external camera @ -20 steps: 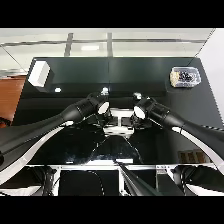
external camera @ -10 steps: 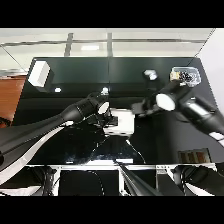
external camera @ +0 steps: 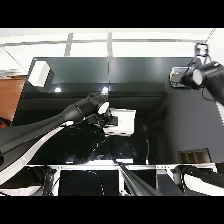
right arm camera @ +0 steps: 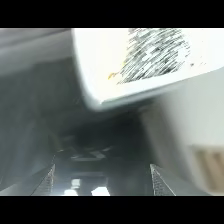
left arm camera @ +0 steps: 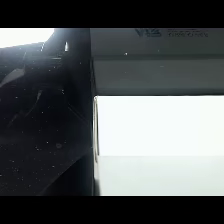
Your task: Fold the box and place the chain.
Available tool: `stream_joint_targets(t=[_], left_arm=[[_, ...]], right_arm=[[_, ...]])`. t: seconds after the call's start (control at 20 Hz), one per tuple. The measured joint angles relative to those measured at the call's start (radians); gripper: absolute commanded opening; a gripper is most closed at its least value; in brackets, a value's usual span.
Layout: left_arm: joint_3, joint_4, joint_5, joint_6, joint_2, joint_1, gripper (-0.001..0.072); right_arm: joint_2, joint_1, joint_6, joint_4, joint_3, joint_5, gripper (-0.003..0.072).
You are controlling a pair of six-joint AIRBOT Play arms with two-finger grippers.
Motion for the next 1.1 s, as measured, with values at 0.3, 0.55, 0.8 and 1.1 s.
stream_joint_targets(t=[0.3,0.55,0.8,1.1], left_arm=[[0.000,0.000,0.000,0.000,0.000,0.000,0.0028],[0.000,0.000,0.000,0.000,0.000,0.000,0.0028],[0.000,0.000,-0.001,0.000,0.000,0.000,0.0028],[0.000,-0.001,-0.001,-0.001,0.000,0.000,0.0028]], right_arm=[[-0.369,-0.205,-0.139,0.238,0.394,0.094,0.0545],[-0.534,-0.243,-0.197,0.305,0.547,0.113,0.0537],[-0.596,-0.251,-0.226,0.321,0.582,0.098,0.0014],[-0.519,-0.251,-0.312,0.330,0.595,0.137,0.0012]])
